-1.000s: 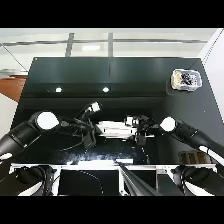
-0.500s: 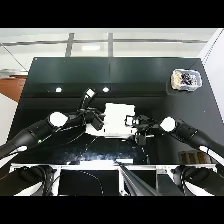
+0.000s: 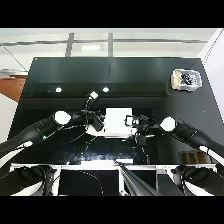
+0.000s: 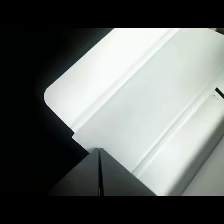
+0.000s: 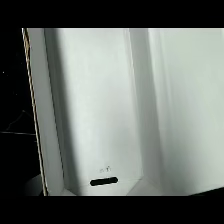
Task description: Fold the box and place the chain.
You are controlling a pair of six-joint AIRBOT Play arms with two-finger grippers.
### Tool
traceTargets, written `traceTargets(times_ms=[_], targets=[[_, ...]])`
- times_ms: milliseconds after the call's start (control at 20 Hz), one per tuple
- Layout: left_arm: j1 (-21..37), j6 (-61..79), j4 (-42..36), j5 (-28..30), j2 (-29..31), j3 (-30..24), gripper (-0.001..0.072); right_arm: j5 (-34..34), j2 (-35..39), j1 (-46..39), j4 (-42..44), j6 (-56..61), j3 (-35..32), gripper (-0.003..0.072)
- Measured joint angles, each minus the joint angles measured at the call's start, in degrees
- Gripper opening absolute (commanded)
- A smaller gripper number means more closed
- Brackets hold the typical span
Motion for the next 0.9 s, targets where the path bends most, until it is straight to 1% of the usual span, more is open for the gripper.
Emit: traceTargets(times_ms=[150,250,300,350,400,450,550,700,800,900], targets=[[3.6,0.1,3.8,-3.0,3.2,1.1,0.003,0.0,0.0,0.0,0.0,0.0,0.0,0.0426],[7.3,0.1,7.5,-7.1,5.9,1.4,0.0039,0.0,0.0,0.0,0.0,0.0,0.0,0.0426],[9.6,0.1,9.8,-9.2,7.4,1.6,0.0221,0.0,0.0,0.0,0.0,0.0,0.0,0.0426],[11.8,0.0,11.6,-12.2,8.5,1.7,0.0645,0.0,0.0,0.0,0.0,0.0,0.0,0.0426],[14.0,0.0,13.0,-15.2,9.4,1.7,0.0708,0.0,0.0,0.0,0.0,0.0,0.0,0.0426],[15.7,-0.2,14.0,-18.1,10.1,1.7,0.0708,0.0,0.0,0.0,0.0,0.0,0.0,0.0426],[17.2,2.6,15.4,-24.0,10.9,1.6,0.0707,0.1,0.0,0.0,0.0,0.0,0.0,0.0426],[15.4,13.0,16.2,-28.9,11.3,0.8,0.0707,0.2,0.0,0.0,0.0,0.0,0.0,0.0426],[12.6,18.7,16.5,-28.7,11.0,0.2,0.0707,0.2,0.0,0.0,0.0,0.0,0.0,0.0426],[9.2,22.2,16.5,-26.0,10.2,0.0,0.0706,0.2,0.0,0.0,0.0,0.0,0.0,0.0426]])
